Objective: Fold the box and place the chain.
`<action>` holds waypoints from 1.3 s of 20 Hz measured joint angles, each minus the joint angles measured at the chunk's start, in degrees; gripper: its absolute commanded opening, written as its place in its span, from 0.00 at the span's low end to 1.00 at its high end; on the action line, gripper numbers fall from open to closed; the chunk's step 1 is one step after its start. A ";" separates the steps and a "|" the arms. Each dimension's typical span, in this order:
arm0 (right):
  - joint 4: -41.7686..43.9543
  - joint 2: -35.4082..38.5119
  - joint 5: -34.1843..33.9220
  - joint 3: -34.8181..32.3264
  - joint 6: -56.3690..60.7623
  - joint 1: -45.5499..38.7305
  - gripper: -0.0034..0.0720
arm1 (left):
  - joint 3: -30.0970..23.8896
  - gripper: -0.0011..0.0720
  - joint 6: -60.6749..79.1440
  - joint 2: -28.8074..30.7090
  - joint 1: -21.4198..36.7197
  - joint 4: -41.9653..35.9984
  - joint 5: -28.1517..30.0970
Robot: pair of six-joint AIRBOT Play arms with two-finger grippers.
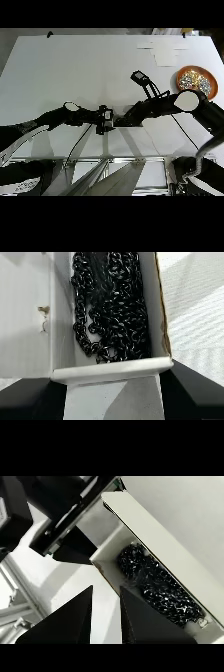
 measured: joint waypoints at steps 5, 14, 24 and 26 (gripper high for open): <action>0.24 -0.83 2.49 5.38 -3.74 0.00 0.22 | 0.00 0.11 0.02 0.00 0.00 0.00 -0.02; -1.92 -9.81 3.91 17.05 -10.38 -8.31 0.07 | 0.00 0.11 0.02 0.00 0.00 0.02 -0.02; -8.39 -18.47 8.52 17.03 -15.37 -10.38 0.12 | 0.00 0.11 0.02 0.00 0.00 0.02 -0.02; -7.34 -18.78 9.44 15.96 -17.68 -9.55 0.12 | 0.00 0.11 0.00 0.00 0.00 0.00 0.00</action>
